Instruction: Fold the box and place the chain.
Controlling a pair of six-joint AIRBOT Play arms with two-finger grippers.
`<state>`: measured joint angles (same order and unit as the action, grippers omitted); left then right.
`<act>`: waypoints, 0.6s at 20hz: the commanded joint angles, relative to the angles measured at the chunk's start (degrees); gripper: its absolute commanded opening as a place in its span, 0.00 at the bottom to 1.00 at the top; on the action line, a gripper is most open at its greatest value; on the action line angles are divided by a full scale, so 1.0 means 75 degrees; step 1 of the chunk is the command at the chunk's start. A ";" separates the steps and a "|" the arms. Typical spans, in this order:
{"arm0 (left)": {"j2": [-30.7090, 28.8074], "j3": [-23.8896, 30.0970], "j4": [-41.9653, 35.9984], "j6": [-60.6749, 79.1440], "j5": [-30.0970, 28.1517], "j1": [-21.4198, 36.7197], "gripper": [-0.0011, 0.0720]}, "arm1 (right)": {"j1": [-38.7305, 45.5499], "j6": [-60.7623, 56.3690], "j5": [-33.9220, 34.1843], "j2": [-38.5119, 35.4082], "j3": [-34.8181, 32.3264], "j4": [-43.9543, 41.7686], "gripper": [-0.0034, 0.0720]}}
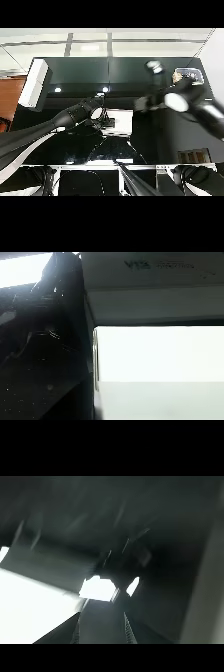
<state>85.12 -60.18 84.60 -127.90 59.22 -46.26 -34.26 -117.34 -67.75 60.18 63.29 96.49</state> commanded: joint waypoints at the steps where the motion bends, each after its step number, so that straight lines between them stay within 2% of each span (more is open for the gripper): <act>1: 0.0000 -0.0003 -0.0003 -0.0006 0.0017 0.0006 0.06 | 0.1224 0.0370 0.0667 -0.0810 0.0047 0.2008 0.51; 2: 0.0000 -0.0003 -0.0006 -0.0006 0.0029 0.0006 0.06 | 0.1903 0.0475 0.1221 -0.0737 -0.0061 0.2011 0.89; 3: 0.0000 -0.0003 -0.0006 -0.0006 0.0032 0.0006 0.06 | 0.2553 0.0647 0.1711 -0.0600 -0.0198 0.1897 0.98; 6: 0.0000 -0.0003 -0.0003 -0.0006 0.0055 0.0006 0.06 | 0.4468 0.0685 0.2567 0.0504 -0.0280 0.1297 0.98; 8: 0.0000 -0.0003 -0.0003 -0.0006 0.0079 0.0006 0.06 | 0.5534 0.0685 0.2929 0.1562 0.0067 0.0507 0.98; 10: 0.0000 -0.0003 -0.0003 -0.0006 0.0122 0.0006 0.06 | 0.6190 0.0682 0.2465 0.2804 0.1049 -0.0108 0.98; 12: 0.0000 -0.0003 -0.0006 -0.0006 0.0204 0.0006 0.06 | 0.6464 0.0670 0.1699 0.4060 0.2381 -0.0265 0.98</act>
<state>85.12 -60.18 84.55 -127.94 60.12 -46.26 8.14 -112.49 -50.89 79.15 71.44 99.09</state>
